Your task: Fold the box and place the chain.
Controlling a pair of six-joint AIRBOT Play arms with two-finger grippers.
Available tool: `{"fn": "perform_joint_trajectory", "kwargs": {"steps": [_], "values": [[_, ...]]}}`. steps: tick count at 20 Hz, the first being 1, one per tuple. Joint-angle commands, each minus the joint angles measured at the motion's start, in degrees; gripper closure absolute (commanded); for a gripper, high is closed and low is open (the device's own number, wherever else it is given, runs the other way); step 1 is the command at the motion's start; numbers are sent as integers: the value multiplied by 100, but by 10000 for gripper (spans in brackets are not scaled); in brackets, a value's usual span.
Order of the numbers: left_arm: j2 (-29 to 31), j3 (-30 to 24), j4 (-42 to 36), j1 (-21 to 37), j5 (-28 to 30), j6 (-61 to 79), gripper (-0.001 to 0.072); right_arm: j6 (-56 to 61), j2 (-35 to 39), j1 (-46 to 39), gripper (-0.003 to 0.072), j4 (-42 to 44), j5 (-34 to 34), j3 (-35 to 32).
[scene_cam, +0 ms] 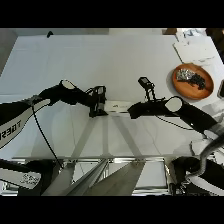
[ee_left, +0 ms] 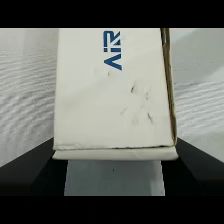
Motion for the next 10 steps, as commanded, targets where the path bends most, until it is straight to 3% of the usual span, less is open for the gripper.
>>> {"fn": "perform_joint_trajectory", "kwargs": {"steps": [1, 4, 7, 10], "values": [[2, 4, 0, 4, 2, -2, 453, 2, 522, -2, 678, 92, -164, 214], [2, 4, 0, 2, 4, -2, 453, 4, 1373, -2, 677, -302, -671, 442], [2, 4, 0, 4, 4, -2, 453, 225, 2175, -118, 677, -1344, -1250, 444], [2, 4, 0, 4, 4, -2, 453, 981, 2507, -684, 677, -2599, -1104, 444]]}}
